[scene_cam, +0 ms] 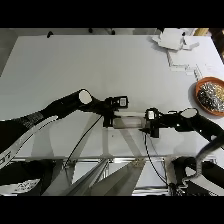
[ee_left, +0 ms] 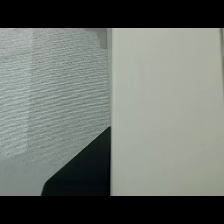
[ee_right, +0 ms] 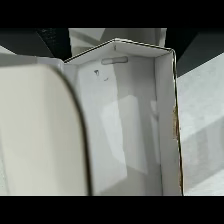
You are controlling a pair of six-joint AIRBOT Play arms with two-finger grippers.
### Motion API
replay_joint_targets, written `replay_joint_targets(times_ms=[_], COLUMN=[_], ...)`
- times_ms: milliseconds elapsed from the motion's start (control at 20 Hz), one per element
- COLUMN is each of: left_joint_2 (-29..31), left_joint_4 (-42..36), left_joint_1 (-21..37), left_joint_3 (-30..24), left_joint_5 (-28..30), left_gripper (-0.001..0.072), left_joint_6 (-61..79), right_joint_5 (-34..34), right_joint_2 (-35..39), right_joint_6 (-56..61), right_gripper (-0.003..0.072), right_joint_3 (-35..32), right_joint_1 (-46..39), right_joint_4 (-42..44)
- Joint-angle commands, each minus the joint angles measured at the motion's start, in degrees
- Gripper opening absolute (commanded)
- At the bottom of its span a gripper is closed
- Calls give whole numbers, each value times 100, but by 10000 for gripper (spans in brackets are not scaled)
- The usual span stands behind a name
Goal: Fold the box and place the chain.
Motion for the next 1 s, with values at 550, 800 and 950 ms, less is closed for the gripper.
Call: replay_joint_targets(times_ms=[550,800,950], left_joint_2=[-2,-2,-4], left_joint_4=[-2,-2,-2], left_joint_1=[2,2,2], left_joint_3=[4,4,4], left_joint_5=[20,20,20], left_gripper=[10,10,10], left_joint_6=[-4,-4,-4], right_joint_5=[-57,-57,-57], right_joint_2=[-59,-59,-59], right_joint_6=[22,22,22], right_gripper=[401,401,401], right_joint_3=[-2,-2,-2], right_joint_1=[2,2,2], right_joint_4=[-26,-26,-26])
